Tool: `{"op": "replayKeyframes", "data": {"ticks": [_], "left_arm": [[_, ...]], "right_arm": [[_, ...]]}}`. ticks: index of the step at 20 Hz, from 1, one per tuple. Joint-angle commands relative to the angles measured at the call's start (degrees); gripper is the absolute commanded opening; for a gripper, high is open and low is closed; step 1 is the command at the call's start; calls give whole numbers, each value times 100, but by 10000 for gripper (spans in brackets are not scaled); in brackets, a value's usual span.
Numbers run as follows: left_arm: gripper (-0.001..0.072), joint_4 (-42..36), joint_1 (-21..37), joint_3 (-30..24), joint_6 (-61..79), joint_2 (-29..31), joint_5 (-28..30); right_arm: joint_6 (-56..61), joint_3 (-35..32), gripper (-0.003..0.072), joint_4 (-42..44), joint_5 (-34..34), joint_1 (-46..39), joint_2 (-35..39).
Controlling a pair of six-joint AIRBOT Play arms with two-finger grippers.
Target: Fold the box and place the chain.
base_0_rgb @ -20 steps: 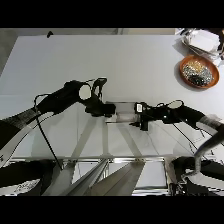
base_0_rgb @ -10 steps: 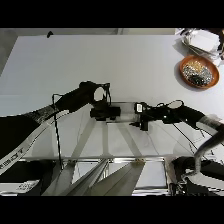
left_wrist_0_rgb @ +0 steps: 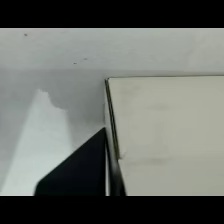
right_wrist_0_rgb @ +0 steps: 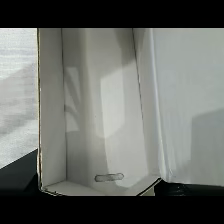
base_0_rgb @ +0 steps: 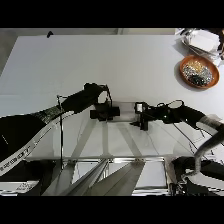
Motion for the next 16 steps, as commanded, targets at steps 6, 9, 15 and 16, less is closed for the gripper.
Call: {"op": "replayKeyframes", "data": {"ticks": [6,9,15,16], "left_arm": [[6,48,-37,7,-116,-20,-20],[41,105,-72,7,-94,-20,-20],[171,103,-149,4,-76,-120,-17],[170,103,-155,4,-79,-127,-22]], "right_arm": [[7,-2,303,0,4,2,2],[7,-4,303,0,4,2,2],[7,-2,303,0,4,2,2],[7,-2,303,0,4,2,2]]}}
